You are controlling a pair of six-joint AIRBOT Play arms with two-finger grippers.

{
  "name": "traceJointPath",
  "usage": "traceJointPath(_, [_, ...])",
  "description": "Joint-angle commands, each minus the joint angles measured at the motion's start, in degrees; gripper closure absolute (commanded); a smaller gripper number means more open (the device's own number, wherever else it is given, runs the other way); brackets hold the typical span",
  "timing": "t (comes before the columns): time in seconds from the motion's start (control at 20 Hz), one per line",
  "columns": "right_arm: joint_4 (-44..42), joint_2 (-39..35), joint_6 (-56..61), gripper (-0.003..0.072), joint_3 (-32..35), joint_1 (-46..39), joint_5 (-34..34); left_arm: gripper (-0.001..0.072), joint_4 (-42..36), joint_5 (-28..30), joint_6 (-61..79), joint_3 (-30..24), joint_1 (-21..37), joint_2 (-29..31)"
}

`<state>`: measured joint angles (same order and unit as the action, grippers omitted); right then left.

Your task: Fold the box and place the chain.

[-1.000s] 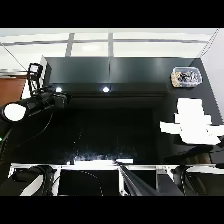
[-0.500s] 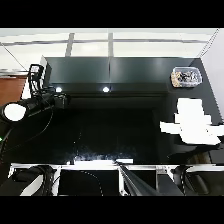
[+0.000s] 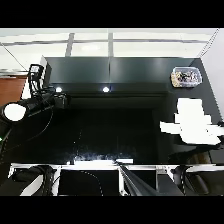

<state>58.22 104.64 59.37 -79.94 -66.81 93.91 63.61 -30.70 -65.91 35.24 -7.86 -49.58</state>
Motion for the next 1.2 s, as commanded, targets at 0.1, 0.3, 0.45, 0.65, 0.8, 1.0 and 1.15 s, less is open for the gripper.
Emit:
traceJointPath(0.1, [-3.76,-0.09,-3.04,0.0382,0.24,0.15,0.92,0.0007,0.00,-0.02,0.09,0.04,0.00,-0.04])
traceJointPath(0.3, [-3.80,-0.11,-5.18,0.0671,0.24,0.15,2.34,0.0007,0.00,-0.02,0.09,0.04,0.00,-0.04])
traceJointPath(0.45, [-3.78,-1.27,-5.22,0.0672,0.24,0.52,1.84,0.0007,0.00,-0.02,0.09,0.04,0.00,-0.04])
traceJointPath(0.65, [-16.24,-4.87,-6.34,0.0672,3.28,3.17,0.50,0.0007,-1.09,0.04,0.04,0.04,0.00,-0.02])
traceJointPath(0.8, [-24.11,-8.09,-7.26,0.0673,6.60,9.86,-0.07,0.0007,-3.87,0.04,-0.04,0.04,-0.02,-0.02])
traceJointPath(1.0, [-23.78,-14.08,-1.84,0.0673,9.70,22.32,-6.67,0.0007,-3.89,0.07,-0.04,0.04,0.00,-0.02])
traceJointPath(1.15, [-23.26,-19.65,2.05,0.0674,12.87,32.83,-11.96,0.0007,-3.93,0.02,-0.04,0.04,0.00,-0.02])
